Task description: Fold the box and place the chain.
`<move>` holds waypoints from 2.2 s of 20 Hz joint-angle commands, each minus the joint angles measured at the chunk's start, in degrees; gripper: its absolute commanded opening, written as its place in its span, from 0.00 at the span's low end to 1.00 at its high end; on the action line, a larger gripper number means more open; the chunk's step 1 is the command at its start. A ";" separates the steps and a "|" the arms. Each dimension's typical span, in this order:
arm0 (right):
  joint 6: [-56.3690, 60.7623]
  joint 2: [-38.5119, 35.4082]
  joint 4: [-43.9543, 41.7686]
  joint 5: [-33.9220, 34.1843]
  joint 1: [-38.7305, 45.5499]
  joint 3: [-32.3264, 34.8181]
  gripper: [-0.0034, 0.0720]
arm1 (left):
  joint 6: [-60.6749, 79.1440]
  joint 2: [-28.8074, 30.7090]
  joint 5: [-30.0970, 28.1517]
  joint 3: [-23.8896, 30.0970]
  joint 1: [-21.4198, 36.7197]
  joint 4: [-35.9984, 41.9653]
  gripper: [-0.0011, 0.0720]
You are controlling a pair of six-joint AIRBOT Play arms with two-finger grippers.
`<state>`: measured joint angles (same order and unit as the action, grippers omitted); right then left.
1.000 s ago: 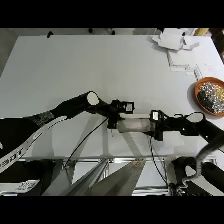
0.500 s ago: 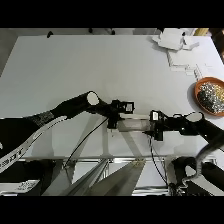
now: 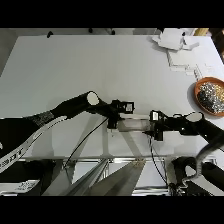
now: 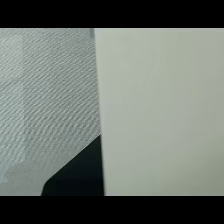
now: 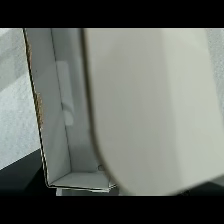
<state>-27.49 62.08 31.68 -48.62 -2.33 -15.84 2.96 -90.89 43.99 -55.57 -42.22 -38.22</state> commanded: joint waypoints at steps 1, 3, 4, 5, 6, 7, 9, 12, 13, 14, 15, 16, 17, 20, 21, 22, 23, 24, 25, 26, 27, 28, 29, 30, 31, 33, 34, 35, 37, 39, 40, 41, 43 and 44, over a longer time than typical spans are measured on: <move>0.00 0.00 0.00 -0.04 0.00 0.04 0.47 | 0.00 0.00 0.00 -0.02 0.00 0.02 0.03; -0.02 0.00 0.00 -0.04 0.00 0.04 0.47 | 0.00 0.00 0.44 -0.02 0.00 0.02 0.03; -0.02 0.00 0.00 -0.02 0.00 0.04 0.47 | 0.00 0.00 0.66 -0.02 -0.02 0.02 0.03; -0.02 0.00 0.00 -0.02 0.00 0.04 0.47 | 0.00 0.02 1.16 -0.02 0.00 0.00 0.03; -0.02 0.00 0.00 -0.02 0.00 0.04 0.47 | 0.02 0.02 1.22 -0.02 0.00 0.02 0.05; -0.02 0.00 0.00 -0.04 0.00 0.04 0.47 | -0.02 0.17 1.27 -0.02 0.00 -0.02 0.23; 0.00 0.00 0.00 -0.04 0.00 0.04 0.47 | -1.99 1.40 1.36 -0.02 0.72 -0.92 0.61; -0.02 0.00 0.00 -0.04 0.00 0.04 0.47 | -6.86 5.20 3.04 -0.02 2.91 -5.77 0.64; -0.02 0.00 0.00 -0.02 0.00 0.04 0.47 | -8.98 6.62 4.76 -0.02 3.69 -7.72 0.64; 0.00 0.00 0.00 -0.04 0.00 0.04 0.47 | -11.17 8.09 7.15 -0.02 4.48 -10.10 0.64; -0.02 0.00 0.00 -0.02 0.00 0.04 0.47 | -13.75 9.64 10.01 -0.02 5.22 -13.18 0.64; -0.02 0.00 0.00 -0.04 0.00 0.04 0.47 | -17.09 11.19 12.68 -0.02 5.70 -16.02 0.64; 0.00 0.00 0.00 -0.02 0.00 0.04 0.47 | -20.79 12.63 14.84 -0.02 5.81 -18.53 0.62; 0.00 0.00 0.00 -0.04 0.00 0.04 0.47 | -26.67 16.83 20.26 -0.02 5.64 -21.62 0.31; -0.02 0.00 0.00 -0.02 0.00 0.04 0.47 | -27.67 17.94 21.07 -0.02 5.07 -21.40 0.15; -0.02 0.00 0.00 -0.04 0.00 0.04 0.47 | -28.06 18.97 21.46 -0.02 3.82 -21.38 0.02; -0.02 0.00 0.00 -0.02 0.00 0.04 0.47 | -29.20 19.50 21.35 -0.02 2.05 -21.35 0.02; -0.02 0.00 0.00 -0.04 0.00 0.04 0.47 | -30.71 19.58 20.33 -0.02 -0.39 -21.42 0.02; -0.02 0.00 0.00 -0.02 0.00 0.04 0.47 | -32.15 19.41 18.47 -0.02 -3.02 -21.57 0.02; 0.00 0.00 0.00 -0.04 0.00 0.04 0.47 | -33.40 19.17 15.17 -0.02 -5.84 -21.81 0.02; 0.00 0.00 0.00 -0.04 0.00 0.04 0.47 | -34.29 18.91 11.21 -0.02 -8.11 -21.86 0.02; 0.00 0.00 0.00 -0.04 0.00 0.04 0.47 | -34.95 18.43 6.34 -0.02 -10.10 -21.86 0.02; 0.00 0.00 0.00 -0.04 0.00 0.04 0.47 | -35.50 17.73 1.38 -0.02 -11.47 -21.81 0.02; -0.02 0.00 0.00 -0.02 0.00 0.04 0.47 | -36.33 17.00 -4.09 -0.02 -12.15 -21.22 0.02; -0.02 0.00 0.00 -0.04 0.00 0.04 0.47 | -37.92 16.35 -9.07 -0.02 -12.07 -20.41 0.02; -0.02 0.00 0.00 -0.04 0.00 0.04 0.47 | -41.29 14.60 -17.73 -0.02 -10.71 -20.44 0.02; -0.02 0.00 0.00 -0.04 0.00 0.04 0.47 | -43.25 13.33 -20.48 -0.02 -9.62 -20.41 0.02; -0.02 0.00 0.00 -0.02 0.00 0.04 0.47 | -45.05 11.96 -21.94 -0.02 -8.66 -20.28 0.02; -0.02 0.00 0.00 -0.04 0.00 0.04 0.47 | -46.88 8.61 -22.84 -0.02 -7.17 -18.93 0.02; -0.02 0.00 0.00 -0.04 0.00 0.04 0.47 | -46.88 4.94 -22.82 -0.02 -6.56 -17.44 0.02; 0.00 0.00 0.00 -0.04 0.00 0.04 0.47 | -46.88 3.28 -22.75 -0.02 -6.34 -17.07 0.02; -0.02 0.00 0.00 -0.04 0.00 0.04 0.47 | -46.88 2.08 -22.73 -0.02 -6.34 -16.44 0.02; 0.00 0.00 0.00 -0.04 0.00 0.04 0.47 | -46.88 1.75 -21.79 -0.02 -6.29 -16.46 0.03; -0.02 0.00 0.00 -0.04 0.00 0.04 0.47 | -46.82 2.54 -20.85 -0.02 -6.12 -16.76 0.03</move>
<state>-27.49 62.13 31.66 -48.66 -2.35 -15.81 -43.33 -87.33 22.76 -55.55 -48.80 -55.37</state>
